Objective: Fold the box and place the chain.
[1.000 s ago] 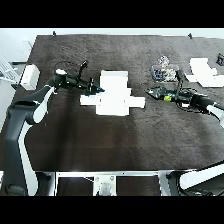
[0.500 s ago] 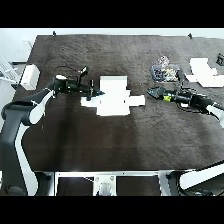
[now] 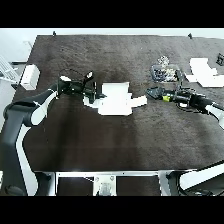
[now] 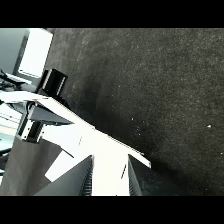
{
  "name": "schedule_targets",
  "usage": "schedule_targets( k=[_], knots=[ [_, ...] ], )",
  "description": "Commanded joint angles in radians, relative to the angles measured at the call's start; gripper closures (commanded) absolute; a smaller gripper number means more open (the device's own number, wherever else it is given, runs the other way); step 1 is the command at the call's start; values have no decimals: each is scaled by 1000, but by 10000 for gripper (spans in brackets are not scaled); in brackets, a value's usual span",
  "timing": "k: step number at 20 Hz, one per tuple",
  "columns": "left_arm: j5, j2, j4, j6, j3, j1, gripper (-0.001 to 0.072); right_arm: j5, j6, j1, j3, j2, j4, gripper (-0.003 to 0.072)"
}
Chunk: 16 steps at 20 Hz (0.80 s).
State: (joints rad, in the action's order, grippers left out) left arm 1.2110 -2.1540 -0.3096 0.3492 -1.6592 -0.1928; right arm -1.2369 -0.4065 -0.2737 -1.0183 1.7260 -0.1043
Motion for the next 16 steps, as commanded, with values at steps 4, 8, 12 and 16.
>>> schedule_targets(
  k=[4,8,12,16],
  knots=[
    [-23,-1,-27,0,1,-4,687,-1,57,2,0,0,19,410],
    [-25,0,-21,-2,0,-4,687,-55,125,3,0,-10,64,409],
    [-18,0,-20,-4,0,-4,687,-183,158,25,17,-65,67,411],
    [-5,0,-19,-4,0,-4,687,-167,183,92,115,-212,4,412]
  ],
)
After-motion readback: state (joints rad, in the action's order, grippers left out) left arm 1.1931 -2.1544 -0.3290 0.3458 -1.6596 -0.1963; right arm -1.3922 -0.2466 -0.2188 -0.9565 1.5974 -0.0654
